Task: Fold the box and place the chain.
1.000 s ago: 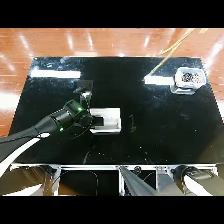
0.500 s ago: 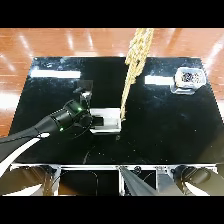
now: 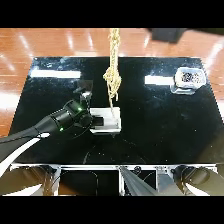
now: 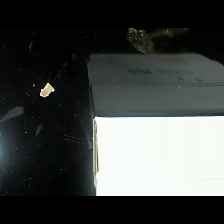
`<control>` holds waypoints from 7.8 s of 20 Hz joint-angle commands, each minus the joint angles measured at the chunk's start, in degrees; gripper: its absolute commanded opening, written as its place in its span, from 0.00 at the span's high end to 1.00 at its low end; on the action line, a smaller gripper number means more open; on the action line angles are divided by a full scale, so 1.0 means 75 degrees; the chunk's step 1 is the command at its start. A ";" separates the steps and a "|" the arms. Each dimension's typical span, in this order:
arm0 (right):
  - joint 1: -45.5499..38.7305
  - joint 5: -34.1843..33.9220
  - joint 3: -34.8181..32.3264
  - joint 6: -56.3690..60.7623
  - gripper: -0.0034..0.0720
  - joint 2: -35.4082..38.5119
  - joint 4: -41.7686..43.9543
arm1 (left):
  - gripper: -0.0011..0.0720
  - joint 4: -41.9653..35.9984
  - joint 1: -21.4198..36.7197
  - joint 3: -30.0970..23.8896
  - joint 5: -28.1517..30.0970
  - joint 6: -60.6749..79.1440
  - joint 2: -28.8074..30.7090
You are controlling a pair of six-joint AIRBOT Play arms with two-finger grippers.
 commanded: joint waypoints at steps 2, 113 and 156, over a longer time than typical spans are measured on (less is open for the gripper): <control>0.0032 -0.0289 -0.0525 0.0003 0.93 -0.0079 0.0131 | 0.95 0.0009 0.0000 0.0006 0.0000 0.0000 0.0003; 0.0708 0.0195 -0.3908 0.1457 0.15 -0.0729 -0.1157 | 0.95 0.0041 0.0000 0.0006 0.0003 0.0000 0.0003; -0.0312 0.5059 -0.0227 -0.1492 0.15 -0.4864 -0.0332 | 0.28 -0.2384 0.2728 -0.3168 0.1958 0.3867 0.7746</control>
